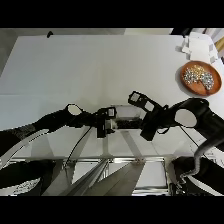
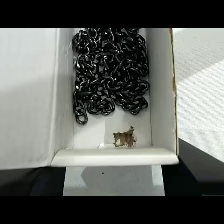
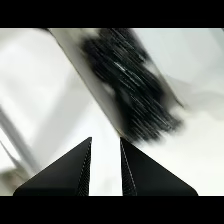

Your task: Fold the box and place the chain.

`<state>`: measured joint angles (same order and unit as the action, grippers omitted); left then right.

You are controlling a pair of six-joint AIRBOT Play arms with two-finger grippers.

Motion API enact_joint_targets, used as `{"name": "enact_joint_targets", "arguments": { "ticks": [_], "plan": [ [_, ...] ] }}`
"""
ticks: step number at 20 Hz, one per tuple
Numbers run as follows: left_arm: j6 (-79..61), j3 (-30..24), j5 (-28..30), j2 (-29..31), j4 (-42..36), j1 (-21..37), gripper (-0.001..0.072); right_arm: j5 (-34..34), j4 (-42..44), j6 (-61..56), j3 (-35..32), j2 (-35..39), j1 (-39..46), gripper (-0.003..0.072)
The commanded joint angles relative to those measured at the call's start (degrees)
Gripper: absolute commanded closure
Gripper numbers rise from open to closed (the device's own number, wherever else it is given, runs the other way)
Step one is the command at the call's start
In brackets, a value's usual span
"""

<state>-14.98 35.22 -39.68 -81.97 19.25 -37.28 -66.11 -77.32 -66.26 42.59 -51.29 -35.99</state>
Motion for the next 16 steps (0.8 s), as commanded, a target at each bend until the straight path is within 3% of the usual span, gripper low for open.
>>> {"name": "enact_joint_targets", "arguments": {
  "ticks": [1,4,6,7,10,11,14,16],
  "plan": [
    [0.0,0.0,0.0,0.0,0.0,0.0,0.0678,-5.0,-10.8,0.2,0.0,3.9,0.4,0.0493],
    [0.0,0.0,0.0,0.0,0.0,0.0,0.0678,-6.0,-10.6,6.5,0.0,3.9,6.6,0.0533],
    [0.0,0.0,0.0,0.0,0.0,0.0,0.0678,-5.7,-7.9,15.4,0.0,3.9,14.9,0.0541],
    [0.0,0.0,0.0,0.0,0.0,0.0,0.0678,-5.9,-2.6,22.7,0.0,3.8,20.2,0.0641],
    [0.0,0.0,0.0,0.0,0.0,0.0,0.0678,-6.2,19.7,36.0,-0.3,0.9,30.8,0.0676],
    [0.0,0.0,0.0,0.0,0.0,0.0,0.0678,-6.6,20.5,40.2,-0.5,-1.3,31.1,0.0676],
    [0.0,0.0,0.0,0.0,0.0,0.0,0.0678,-12.0,6.1,44.3,-0.7,-8.7,29.3,0.0675],
    [0.0,0.0,0.0,0.0,0.0,0.0,0.0678,-11.4,2.7,44.3,-0.7,-12.7,28.2,0.0675]
  ]
}}
